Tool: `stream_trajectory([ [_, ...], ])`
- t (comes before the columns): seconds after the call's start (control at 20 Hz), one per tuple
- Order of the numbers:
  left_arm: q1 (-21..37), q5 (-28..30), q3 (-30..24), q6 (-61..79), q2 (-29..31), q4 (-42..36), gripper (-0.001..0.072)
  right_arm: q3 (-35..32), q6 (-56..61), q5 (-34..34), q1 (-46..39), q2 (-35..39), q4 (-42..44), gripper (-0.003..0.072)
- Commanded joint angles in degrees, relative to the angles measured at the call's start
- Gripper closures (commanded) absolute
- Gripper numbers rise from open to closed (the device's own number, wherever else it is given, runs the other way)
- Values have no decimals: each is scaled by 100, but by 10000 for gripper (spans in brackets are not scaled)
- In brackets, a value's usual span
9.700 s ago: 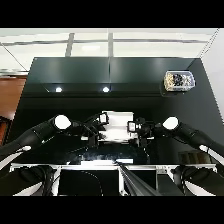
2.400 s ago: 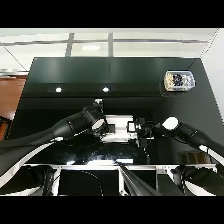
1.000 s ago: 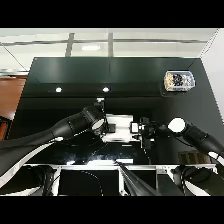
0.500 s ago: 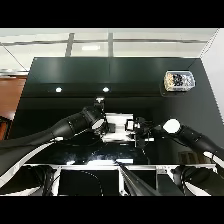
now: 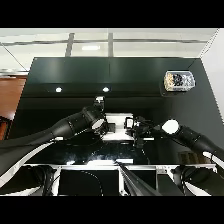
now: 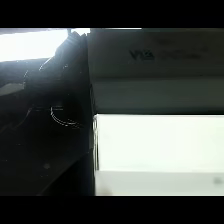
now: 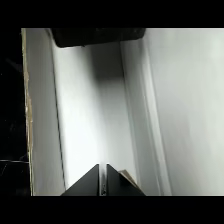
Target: Fold the box and place the chain.
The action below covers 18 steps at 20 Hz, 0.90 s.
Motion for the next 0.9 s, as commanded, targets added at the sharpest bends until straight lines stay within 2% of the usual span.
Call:
stream_trajectory([
  [0.0, -2, -2, 7, 9, -4, -2, 681, 2, 463, -48, -129, 94, -59, 670],
  [0.1, -2, 17, 7, 9, -4, 0, 681, 48, 1567, 205, -420, 391, -516, 670],
  [0.25, -2, 13, 7, 9, -4, -2, 681, 463, 3508, 1611, -1137, 968, -1578, 670],
  [0.35, -2, 11, 7, 9, -4, -2, 681, 723, 4317, 2435, -1823, 1285, -1764, 670],
  [0.4, -2, 13, 7, 9, -4, -2, 681, 765, 4837, 2623, -2288, 1405, -1843, 670],
  [0.5, -2, 13, 7, 9, -4, -2, 680, 745, 5910, 2789, -3305, 1440, -2164, 670],
  [0.65, -2, 13, 7, 9, -4, -2, 681, 431, 7187, 2605, -4649, 1419, -2243, 670],
  [0.75, -2, 9, 7, 9, -4, -2, 680, 101, 7591, 2658, -5101, 1303, -2090, 670],
  [0.85, -2, 11, 7, 9, -4, -2, 680, -205, 7591, 2754, -5123, 1075, -1731, 670],
])
